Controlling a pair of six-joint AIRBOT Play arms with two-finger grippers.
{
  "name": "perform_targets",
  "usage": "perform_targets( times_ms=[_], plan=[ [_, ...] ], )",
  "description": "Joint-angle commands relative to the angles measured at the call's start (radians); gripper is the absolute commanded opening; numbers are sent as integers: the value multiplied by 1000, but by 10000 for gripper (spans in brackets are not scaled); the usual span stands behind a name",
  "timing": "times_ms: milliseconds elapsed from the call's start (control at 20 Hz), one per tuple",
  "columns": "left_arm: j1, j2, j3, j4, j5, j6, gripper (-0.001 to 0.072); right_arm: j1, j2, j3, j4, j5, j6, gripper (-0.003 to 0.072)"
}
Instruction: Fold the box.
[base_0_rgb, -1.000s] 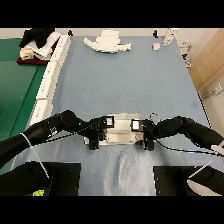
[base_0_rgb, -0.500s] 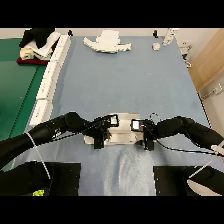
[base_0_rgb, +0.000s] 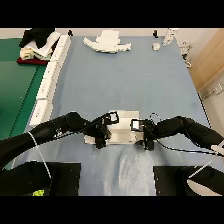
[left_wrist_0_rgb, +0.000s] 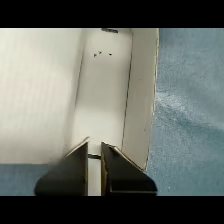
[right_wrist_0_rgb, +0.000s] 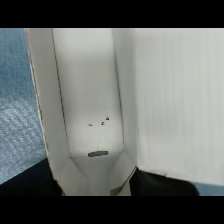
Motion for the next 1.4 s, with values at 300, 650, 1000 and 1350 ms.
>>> perform_targets(
  times_ms=[300, 650, 1000, 1350],
  plan=[
    [145, 248, 0, 430, -289, -644, 12, 0, -1, 0, 0, 0, -2, 453],
    [492, 408, -4, 552, -487, -1154, 12, 0, -1, 0, 0, -1, -2, 453],
    [618, 292, -163, 208, -454, -1039, 12, 0, -1, 0, 0, -1, -2, 453],
    [416, 159, -201, -50, -229, -995, 11, 0, -1, 0, 0, -1, -2, 453]
  ],
)
